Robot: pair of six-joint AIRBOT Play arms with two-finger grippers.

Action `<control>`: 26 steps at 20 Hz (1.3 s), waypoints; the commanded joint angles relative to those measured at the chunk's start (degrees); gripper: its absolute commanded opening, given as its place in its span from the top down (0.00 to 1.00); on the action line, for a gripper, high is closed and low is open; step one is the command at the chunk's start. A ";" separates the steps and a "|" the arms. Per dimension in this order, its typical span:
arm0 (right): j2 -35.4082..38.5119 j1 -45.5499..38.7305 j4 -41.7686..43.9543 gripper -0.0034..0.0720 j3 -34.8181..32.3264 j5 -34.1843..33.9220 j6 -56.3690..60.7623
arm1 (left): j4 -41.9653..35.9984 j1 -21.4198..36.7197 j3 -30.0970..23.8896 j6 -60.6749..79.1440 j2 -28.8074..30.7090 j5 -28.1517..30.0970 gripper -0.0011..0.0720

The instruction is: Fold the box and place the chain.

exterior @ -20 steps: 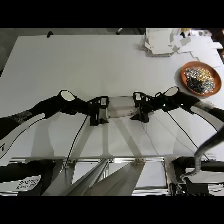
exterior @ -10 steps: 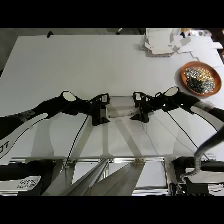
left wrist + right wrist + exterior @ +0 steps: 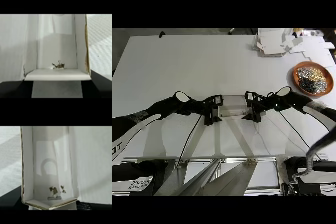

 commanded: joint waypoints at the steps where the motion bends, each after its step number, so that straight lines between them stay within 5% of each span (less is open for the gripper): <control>1: 0.02 0.02 0.02 0.44 -0.02 0.11 -0.04 | 0.20 -0.15 -0.04 0.35 -0.04 -0.13 0.61; 16: 0.02 0.02 0.35 0.42 0.00 0.68 1.20 | 0.20 -0.15 -0.04 0.35 -0.04 -0.39 0.61; 18: 0.04 0.00 -0.13 0.01 0.00 0.92 3.28 | 0.20 -0.15 -0.04 0.35 -0.04 -0.39 0.61; 26: 8.11 -4.13 -13.62 0.02 0.00 6.82 16.98 | 0.20 -0.15 -0.04 0.35 -0.02 -0.39 0.61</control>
